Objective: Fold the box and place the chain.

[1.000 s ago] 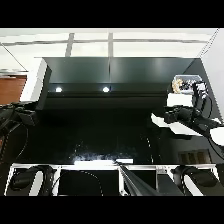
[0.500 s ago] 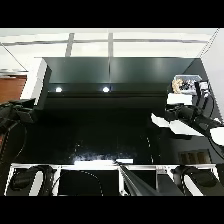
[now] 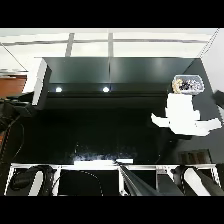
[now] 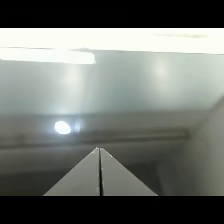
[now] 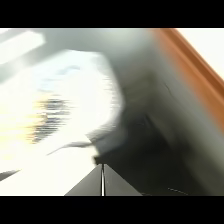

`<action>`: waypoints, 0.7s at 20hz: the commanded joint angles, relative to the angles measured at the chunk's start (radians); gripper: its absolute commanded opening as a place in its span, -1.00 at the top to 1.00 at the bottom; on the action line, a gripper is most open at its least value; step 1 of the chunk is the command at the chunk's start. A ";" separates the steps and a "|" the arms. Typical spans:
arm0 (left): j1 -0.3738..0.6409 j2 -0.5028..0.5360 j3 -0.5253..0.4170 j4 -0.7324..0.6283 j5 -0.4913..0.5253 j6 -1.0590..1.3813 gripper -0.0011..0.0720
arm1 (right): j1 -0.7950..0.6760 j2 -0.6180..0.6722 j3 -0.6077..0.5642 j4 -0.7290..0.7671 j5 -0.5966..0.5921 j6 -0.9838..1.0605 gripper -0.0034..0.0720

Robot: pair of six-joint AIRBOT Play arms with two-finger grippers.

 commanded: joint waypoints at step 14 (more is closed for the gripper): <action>-0.138 -0.210 -0.007 -0.111 -0.252 0.043 -1.00 | -0.359 -0.709 0.503 0.078 1.032 -0.457 -1.00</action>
